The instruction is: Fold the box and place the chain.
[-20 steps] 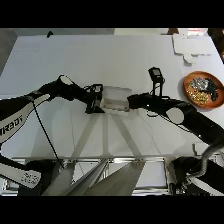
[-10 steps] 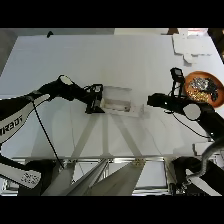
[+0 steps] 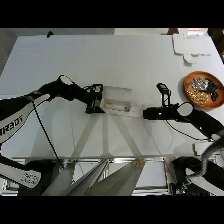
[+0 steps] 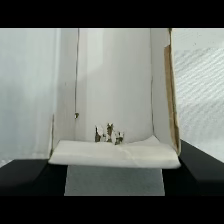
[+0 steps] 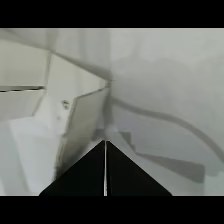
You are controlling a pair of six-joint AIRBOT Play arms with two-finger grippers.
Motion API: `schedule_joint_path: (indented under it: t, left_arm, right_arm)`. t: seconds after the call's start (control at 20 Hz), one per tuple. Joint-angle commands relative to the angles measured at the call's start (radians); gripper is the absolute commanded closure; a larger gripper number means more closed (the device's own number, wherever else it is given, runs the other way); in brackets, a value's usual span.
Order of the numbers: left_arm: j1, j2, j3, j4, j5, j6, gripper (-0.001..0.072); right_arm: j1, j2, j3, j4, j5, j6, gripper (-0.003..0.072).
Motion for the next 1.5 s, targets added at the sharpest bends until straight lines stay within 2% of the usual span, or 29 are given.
schedule_joint_path:
  t: [0.0, 0.25, 0.4, 0.65, 0.85, 1.0, 1.15, 1.3, 1.45]
  left_arm:
    - [0.0, 0.0, 0.0, 0.0, 0.0, 0.0, 0.0334]
    - [0.0, 0.0, 0.0, 0.0, 0.0, 0.0, 0.0334]
    - [0.0, 0.0, 0.0, 0.0, 0.0, 0.0, 0.0334]
    - [0.0, 0.0, 0.0, 0.0, 0.0, 0.0, 0.0334]
    - [0.0, 0.0, 0.0, 0.0, 0.0, 0.0, 0.0334]
    - [0.0, 0.0, 0.0, 0.0, 0.0, 0.0, 0.0334]
    - [0.0, 0.0, 0.0, 0.0, 0.0, 0.0, 0.0334]
    - [0.0, 0.0, 0.0, 0.0, 0.0, 0.0, 0.0334]
    - [0.0, 0.0, 0.0, 0.0, 0.0, 0.0, 0.0334]
  right_arm:
    - [-0.002, -0.027, -0.003, 0.24, 0.044, -0.19, 0.0682]
    - [-0.002, -0.027, -0.002, 0.346, 0.063, -0.238, 0.0681]
    - [-0.002, -0.027, -0.002, 0.346, 0.053, -0.237, 0.0676]
    - [-0.014, 0.018, 0.011, 0.212, 0.048, -0.219, 0.0677]
    - [-0.116, 0.064, 0.01, 0.016, 0.087, -0.127, 0.0678]
    - [-0.166, 0.053, 0.006, -0.024, 0.096, -0.132, 0.0682]
    - [-0.174, -0.011, 0.006, -0.009, 0.097, -0.133, 0.0683]
    - [-0.174, -0.074, 0.006, 0.146, 0.108, -0.247, 0.0683]
    - [-0.174, -0.123, 0.006, 0.192, 0.11, -0.263, 0.0683]
